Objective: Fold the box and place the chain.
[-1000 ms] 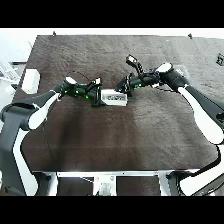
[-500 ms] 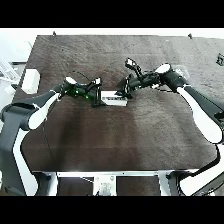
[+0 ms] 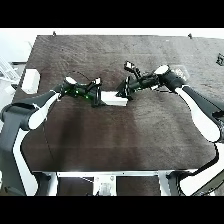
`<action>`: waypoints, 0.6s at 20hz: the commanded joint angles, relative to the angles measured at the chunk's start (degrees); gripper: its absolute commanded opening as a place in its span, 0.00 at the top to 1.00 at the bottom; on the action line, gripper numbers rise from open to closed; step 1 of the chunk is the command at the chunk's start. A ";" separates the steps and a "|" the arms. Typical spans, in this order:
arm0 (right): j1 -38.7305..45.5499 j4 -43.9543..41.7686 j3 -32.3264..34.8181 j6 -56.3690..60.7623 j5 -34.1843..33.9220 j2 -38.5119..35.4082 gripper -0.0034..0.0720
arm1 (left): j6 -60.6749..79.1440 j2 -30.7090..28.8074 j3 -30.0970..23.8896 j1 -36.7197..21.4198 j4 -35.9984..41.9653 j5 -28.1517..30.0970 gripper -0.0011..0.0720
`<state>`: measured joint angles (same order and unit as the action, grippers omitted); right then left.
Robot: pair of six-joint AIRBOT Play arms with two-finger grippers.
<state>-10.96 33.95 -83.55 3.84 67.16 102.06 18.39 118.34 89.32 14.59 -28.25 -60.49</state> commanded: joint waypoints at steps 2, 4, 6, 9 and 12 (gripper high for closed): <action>-0.02 0.15 -0.04 -0.09 1.49 0.07 0.46 | 0.02 -0.04 0.04 -0.07 0.00 0.02 0.33; -0.04 0.13 -0.04 -1.16 1.49 0.07 0.42 | 0.00 -0.04 0.04 -0.07 0.00 0.02 0.33; -0.02 0.13 -0.04 -1.66 0.81 0.17 0.45 | 0.02 -0.04 0.04 -0.07 0.00 0.02 0.32; 0.00 0.15 0.22 -2.80 0.81 1.18 0.47 | 0.02 -0.04 0.04 -0.07 0.00 0.02 0.33; -0.02 0.09 0.20 -4.17 0.15 1.70 0.58 | 0.02 -0.04 0.04 -0.07 0.00 0.02 0.32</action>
